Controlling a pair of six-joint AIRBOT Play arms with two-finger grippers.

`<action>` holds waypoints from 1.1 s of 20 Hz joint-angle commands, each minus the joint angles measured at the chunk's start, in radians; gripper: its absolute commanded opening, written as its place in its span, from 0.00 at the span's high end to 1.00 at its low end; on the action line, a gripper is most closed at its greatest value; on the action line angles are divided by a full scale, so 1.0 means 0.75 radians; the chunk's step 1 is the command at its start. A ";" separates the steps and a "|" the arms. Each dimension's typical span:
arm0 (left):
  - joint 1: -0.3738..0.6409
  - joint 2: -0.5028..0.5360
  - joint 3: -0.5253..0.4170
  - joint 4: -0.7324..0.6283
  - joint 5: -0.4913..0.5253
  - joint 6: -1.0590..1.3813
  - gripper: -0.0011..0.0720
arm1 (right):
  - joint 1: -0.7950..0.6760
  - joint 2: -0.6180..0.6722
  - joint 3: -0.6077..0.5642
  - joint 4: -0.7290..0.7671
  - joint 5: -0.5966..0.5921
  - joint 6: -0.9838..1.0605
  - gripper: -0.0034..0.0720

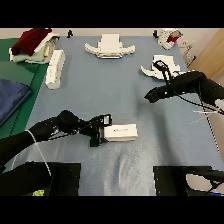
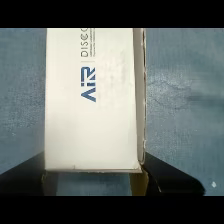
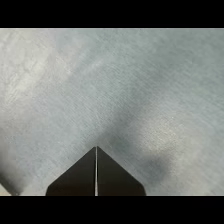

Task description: Fold the box.

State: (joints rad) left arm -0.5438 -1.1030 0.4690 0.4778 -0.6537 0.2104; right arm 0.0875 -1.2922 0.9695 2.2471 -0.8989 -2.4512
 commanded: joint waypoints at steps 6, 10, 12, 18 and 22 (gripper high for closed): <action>0.569 0.228 0.003 0.363 0.023 -0.832 0.45 | 0.002 -0.001 0.001 -0.003 0.000 0.001 0.95; 1.085 0.223 0.008 0.481 0.034 -0.969 0.45 | 0.002 -0.001 0.001 -0.004 0.000 0.001 0.95; 1.234 0.223 0.009 0.481 0.057 -0.969 0.45 | 0.002 -0.001 0.001 -0.004 0.000 0.001 0.95; 1.342 0.160 0.038 0.480 0.256 -0.969 0.45 | 0.002 -0.001 0.001 -0.004 0.000 0.001 0.95; 1.339 -0.008 0.160 0.464 0.266 -0.970 0.45 | 0.002 -0.001 0.001 -0.004 0.000 0.001 0.95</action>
State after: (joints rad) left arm 0.4496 -1.0382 0.5369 0.8291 -0.4805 -0.5133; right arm 0.0891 -1.2922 0.9695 2.2440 -0.8993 -2.4508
